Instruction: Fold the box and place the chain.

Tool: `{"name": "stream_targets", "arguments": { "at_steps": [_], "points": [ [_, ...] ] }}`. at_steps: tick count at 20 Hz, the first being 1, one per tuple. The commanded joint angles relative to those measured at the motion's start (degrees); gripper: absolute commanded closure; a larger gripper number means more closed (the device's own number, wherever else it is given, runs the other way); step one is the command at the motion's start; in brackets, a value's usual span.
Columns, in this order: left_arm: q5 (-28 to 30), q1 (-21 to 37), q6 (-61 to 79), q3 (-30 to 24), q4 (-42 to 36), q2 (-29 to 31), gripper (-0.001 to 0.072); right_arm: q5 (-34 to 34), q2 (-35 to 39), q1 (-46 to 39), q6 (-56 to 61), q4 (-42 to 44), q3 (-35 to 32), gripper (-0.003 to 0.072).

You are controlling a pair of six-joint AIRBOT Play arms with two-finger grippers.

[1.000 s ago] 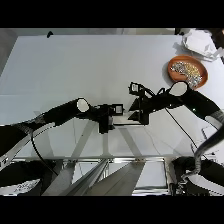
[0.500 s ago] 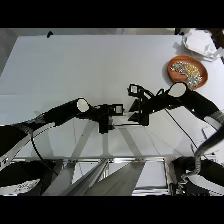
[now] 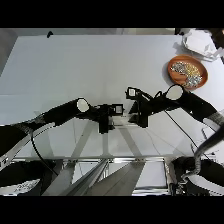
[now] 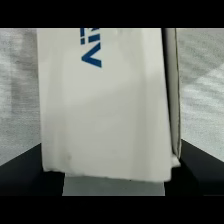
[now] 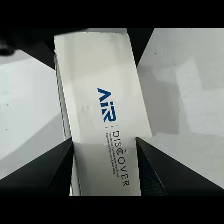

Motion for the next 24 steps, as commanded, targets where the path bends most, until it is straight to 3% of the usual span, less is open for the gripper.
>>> {"name": "stream_targets", "arguments": {
  "at_steps": [1, 4, 10, 15, 17, 24],
  "points": [
    [0.0, -0.02, 0.09, 0.04, 0.07, 0.04, 0.0439, -0.5, 0.17, 0.07, 0.57, -1.14, -0.55, 0.0306],
    [0.0, -0.02, 0.09, 0.04, 0.07, 0.04, 0.0439, -1.03, 2.12, 0.07, 0.17, -1.09, -0.55, 0.0225],
    [0.0, -0.02, 0.09, 0.04, 0.07, 0.04, 0.0439, -2.43, 5.38, 0.07, 0.17, -0.5, -0.55, 0.02],
    [0.0, -0.02, 0.09, 0.04, 0.07, 0.04, 0.0439, -2.64, 5.31, 0.07, 0.17, -0.31, -0.61, 0.0235],
    [0.0, -0.02, 0.09, 0.04, 0.07, 0.04, 0.0439, -2.75, 5.31, 0.07, 0.17, -0.26, -1.22, 0.0306],
    [0.0, -0.02, 0.09, 0.04, 0.07, 0.04, 0.0439, -5.73, 5.33, 0.07, 0.13, 1.11, -4.35, 0.0328]
  ]
}}
